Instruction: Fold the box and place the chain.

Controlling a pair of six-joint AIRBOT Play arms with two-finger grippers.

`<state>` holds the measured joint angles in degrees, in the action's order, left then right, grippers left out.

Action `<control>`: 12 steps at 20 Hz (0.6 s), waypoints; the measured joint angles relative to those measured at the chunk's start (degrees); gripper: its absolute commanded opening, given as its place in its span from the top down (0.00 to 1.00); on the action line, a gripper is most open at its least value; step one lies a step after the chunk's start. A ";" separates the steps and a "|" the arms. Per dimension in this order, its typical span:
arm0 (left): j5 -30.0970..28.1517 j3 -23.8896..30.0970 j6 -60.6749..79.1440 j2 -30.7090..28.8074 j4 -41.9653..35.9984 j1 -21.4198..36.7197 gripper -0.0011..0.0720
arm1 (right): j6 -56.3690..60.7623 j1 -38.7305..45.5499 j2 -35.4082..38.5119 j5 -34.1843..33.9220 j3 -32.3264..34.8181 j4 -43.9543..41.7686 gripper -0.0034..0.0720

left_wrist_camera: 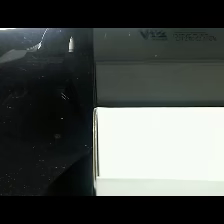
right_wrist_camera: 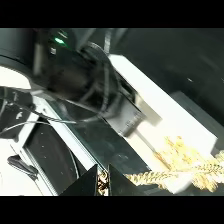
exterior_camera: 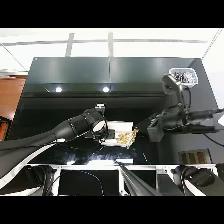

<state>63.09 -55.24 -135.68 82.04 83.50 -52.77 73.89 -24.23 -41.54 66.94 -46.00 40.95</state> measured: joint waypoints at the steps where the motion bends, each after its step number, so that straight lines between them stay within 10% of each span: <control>1: 0.00 0.00 0.00 0.00 0.00 -0.02 0.94 | -0.26 -1.18 -0.55 -1.27 0.22 -0.31 0.90; 12: 0.00 0.00 0.00 0.00 0.00 -0.02 0.94 | -4.00 -1.27 -4.07 -5.70 -1.18 -5.75 0.90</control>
<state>63.09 -55.24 -135.68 82.04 83.50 -52.80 69.89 -25.50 -45.60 61.23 -47.18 35.20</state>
